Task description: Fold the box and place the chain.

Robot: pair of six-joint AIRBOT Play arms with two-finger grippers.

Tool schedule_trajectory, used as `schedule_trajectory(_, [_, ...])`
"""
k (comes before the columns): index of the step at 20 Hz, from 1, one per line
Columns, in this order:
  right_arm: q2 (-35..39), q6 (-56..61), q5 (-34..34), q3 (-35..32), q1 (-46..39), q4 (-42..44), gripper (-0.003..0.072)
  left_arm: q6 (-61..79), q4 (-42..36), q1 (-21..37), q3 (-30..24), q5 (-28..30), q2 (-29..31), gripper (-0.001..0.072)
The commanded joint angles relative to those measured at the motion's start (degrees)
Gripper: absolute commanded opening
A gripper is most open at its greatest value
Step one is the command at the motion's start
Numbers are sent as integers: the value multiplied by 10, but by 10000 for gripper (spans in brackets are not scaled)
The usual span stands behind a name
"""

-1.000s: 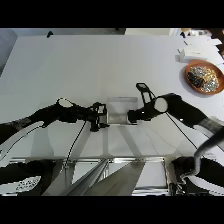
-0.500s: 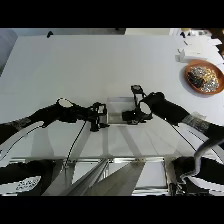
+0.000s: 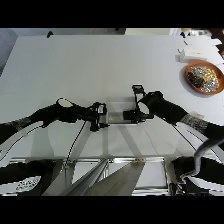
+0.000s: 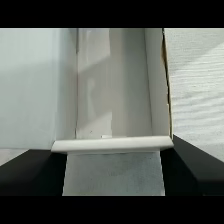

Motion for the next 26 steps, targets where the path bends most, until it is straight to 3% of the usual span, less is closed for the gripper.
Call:
schedule_trajectory(1, [0, 3, 7, 0, 0, -7, 264, 0, 0, 0, 0, 0, 0, 225])
schedule_trajectory(12, [-13, 49, 33, 0, 12, -41, 249, 0, 0, 0, 0, 0, 0, 225])
schedule_trajectory(13, [-14, 49, 32, 0, 15, -42, 176, 0, 0, 0, 0, 0, 0, 225])
schedule_trajectory(14, [-14, 49, 28, 0, 15, -42, 148, 0, 0, 0, 0, 0, 0, 225])
schedule_trajectory(15, [-14, 49, 25, 1, 15, -42, 49, 0, 0, 0, 0, 0, 0, 225])
schedule_trajectory(16, [-14, 49, 24, 2, 15, -41, 16, 0, 0, 0, 0, 0, 0, 225])
schedule_trajectory(19, [-14, 43, 23, 2, 15, -41, 18, 0, 0, 0, 0, 0, 0, 225])
schedule_trajectory(20, [-13, 39, 23, 2, 15, -41, 97, 0, 0, 0, 0, 0, 0, 225])
schedule_trajectory(21, [-11, 28, 26, 2, 15, -41, 287, 0, 0, 0, 0, 0, 0, 225])
schedule_trajectory(22, [-9, 19, 34, 3, 15, -41, 358, 0, 0, 0, 0, 0, 0, 225])
schedule_trajectory(26, [36, -53, 78, 9, 14, -55, 358, 0, 0, 0, 0, 0, 0, 225])
